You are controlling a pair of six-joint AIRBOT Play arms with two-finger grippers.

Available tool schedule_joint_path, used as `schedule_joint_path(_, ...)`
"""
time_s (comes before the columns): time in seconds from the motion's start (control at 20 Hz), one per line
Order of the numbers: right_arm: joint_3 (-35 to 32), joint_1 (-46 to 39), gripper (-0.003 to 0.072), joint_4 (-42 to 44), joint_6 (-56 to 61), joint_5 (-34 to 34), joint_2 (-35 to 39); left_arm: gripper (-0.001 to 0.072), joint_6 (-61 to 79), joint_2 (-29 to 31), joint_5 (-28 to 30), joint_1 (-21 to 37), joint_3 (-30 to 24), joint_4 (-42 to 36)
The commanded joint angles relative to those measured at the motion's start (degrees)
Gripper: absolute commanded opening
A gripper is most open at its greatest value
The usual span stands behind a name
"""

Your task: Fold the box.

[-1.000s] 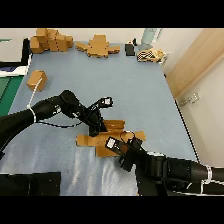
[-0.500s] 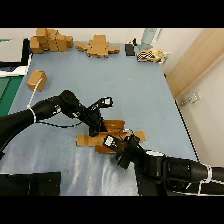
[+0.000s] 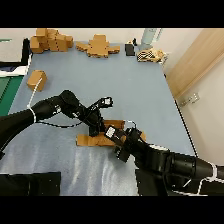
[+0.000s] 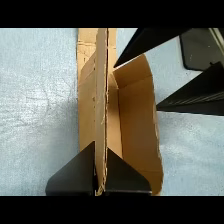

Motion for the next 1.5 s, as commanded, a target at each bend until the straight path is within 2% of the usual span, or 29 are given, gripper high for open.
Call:
schedule_joint_path(0.0,-0.3,-3.6,0.0720,0.7,-7.9,1.5,0.1,0.0013,0.0,0.0,0.0,0.0,0.0,0.0)
schedule_joint_path(0.2,-0.5,-9.0,0.0720,6.8,-18.1,1.5,0.8,0.0013,0.0,0.0,0.0,0.0,0.0,0.0)
schedule_joint_path(0.35,-0.5,-14.8,0.0720,16.8,-36.2,3.7,2.7,0.0013,0.0,0.0,0.0,0.0,0.0,0.0)
schedule_joint_path(0.7,-0.3,-32.8,0.0720,44.5,-76.1,5.9,1.6,0.0013,0.0,0.0,0.0,0.0,0.0,0.0)
schedule_joint_path(1.15,0.9,-36.9,0.0720,51.7,-86.4,4.9,-8.7,0.0013,0.0,0.0,0.0,0.0,0.0,0.0)
schedule_joint_path(1.45,1.0,-37.2,0.0717,50.2,-86.2,5.3,-8.8,0.0013,0.0,0.0,0.0,0.0,0.0,0.0)
